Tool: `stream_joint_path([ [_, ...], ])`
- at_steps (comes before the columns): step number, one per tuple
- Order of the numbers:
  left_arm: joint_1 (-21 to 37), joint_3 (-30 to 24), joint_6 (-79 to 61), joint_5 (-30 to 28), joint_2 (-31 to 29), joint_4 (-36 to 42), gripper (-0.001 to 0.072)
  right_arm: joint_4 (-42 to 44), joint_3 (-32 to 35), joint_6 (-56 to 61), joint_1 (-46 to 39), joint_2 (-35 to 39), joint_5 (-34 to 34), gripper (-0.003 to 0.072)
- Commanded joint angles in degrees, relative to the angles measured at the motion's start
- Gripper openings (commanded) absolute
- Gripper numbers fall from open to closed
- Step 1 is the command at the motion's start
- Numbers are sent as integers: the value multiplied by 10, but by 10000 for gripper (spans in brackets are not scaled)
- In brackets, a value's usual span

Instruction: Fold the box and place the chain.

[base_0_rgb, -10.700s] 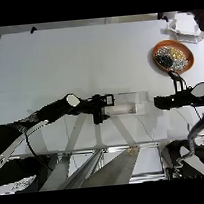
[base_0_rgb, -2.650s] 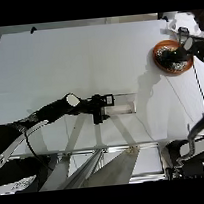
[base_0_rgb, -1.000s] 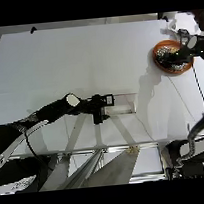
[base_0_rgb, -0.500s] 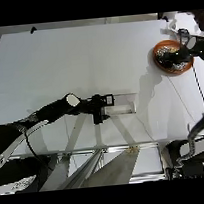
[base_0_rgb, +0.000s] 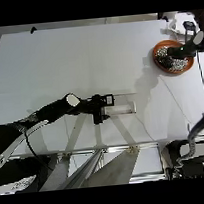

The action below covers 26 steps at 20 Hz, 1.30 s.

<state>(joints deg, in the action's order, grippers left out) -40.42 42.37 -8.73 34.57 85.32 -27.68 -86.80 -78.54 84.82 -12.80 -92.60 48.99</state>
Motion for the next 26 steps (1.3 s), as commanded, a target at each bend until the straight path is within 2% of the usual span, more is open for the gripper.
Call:
stream_joint_path([
  [1, 0, 0, 0, 0, 0, 0, 205, 0, 0, -16, 0, 45, 3, 19],
  [2, 0, 0, 0, 0, 0, 0, 205, 0, 0, -27, 0, 45, 8, 20],
  [3, 0, 0, 0, 0, 0, 0, 205, 0, 0, -34, 0, 37, 14, 64],
  [5, 0, 0, 0, 0, 0, 0, 205, 0, 0, -38, 0, 9, 10, 236],
  [10, 0, 0, 0, 0, 0, 0, 205, 16, 0, -38, 0, -58, -28, 236],
  [17, 0, 0, 0, 0, 0, 0, 205, 16, 0, -39, 0, -95, -67, 224],
  [18, 0, 0, 0, 0, 0, 0, 205, 16, 0, -39, 0, -95, -68, 212],
  [21, 0, 0, 0, 0, 0, 0, 205, 16, 0, -39, 0, -93, -60, 35],
  [26, 0, 0, 0, 0, 0, 0, 205, 15, 0, -40, 0, -61, -53, 20],
])
